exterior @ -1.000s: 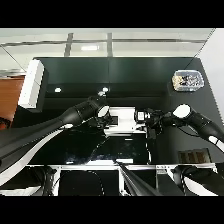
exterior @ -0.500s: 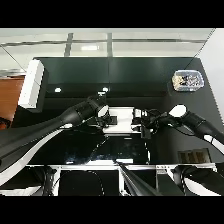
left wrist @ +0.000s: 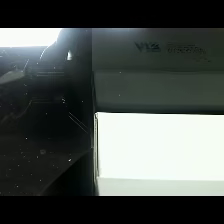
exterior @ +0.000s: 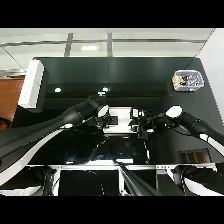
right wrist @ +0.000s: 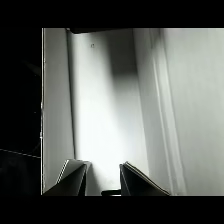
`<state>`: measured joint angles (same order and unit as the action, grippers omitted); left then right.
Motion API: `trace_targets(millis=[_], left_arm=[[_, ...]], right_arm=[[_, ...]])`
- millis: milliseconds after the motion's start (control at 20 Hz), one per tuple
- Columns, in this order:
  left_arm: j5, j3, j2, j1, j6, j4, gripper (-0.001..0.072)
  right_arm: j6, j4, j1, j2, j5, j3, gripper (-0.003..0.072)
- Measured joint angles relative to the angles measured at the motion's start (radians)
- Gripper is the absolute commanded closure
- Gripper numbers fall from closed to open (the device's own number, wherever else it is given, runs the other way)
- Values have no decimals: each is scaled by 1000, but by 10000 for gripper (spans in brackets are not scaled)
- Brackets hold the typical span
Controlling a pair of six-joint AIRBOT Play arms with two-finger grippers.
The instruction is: Fold the box and place the chain.
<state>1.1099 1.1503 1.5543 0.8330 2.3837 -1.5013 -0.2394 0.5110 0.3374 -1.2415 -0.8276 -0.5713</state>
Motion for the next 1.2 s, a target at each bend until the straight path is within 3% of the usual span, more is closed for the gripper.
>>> trace_targets(millis=[50,100,150,200,250,300,400,450,600,800,1000,1200], left_arm=[[0,0,0,0,0,1,682],[1,0,0,0,0,2,682],[1,0,0,0,1,2,681],[1,0,0,0,0,2,681],[2,0,0,0,-1,2,681],[2,0,0,0,-1,2,681],[-3,0,0,0,1,2,681],[-2,0,0,0,1,2,681],[-3,0,0,0,2,3,681],[-2,0,0,-1,2,0,681],[0,0,0,-1,1,-3,681],[0,0,0,-1,0,-4,681]], right_arm=[[0,-3,0,-3,1,0,222],[-2,-7,0,-5,4,0,358],[-1,-9,0,-6,4,0,339],[0,-12,0,-7,4,0,156],[0,-14,0,-7,5,0,131],[-1,-15,0,-8,5,0,333],[6,-16,0,-9,-2,0,591],[11,-16,0,-9,-2,0,669],[102,-5,-7,15,-14,-3,670],[568,195,-97,139,-82,-63,669],[1124,458,-333,241,-144,-95,669],[1413,458,-568,199,-184,-26,669]])
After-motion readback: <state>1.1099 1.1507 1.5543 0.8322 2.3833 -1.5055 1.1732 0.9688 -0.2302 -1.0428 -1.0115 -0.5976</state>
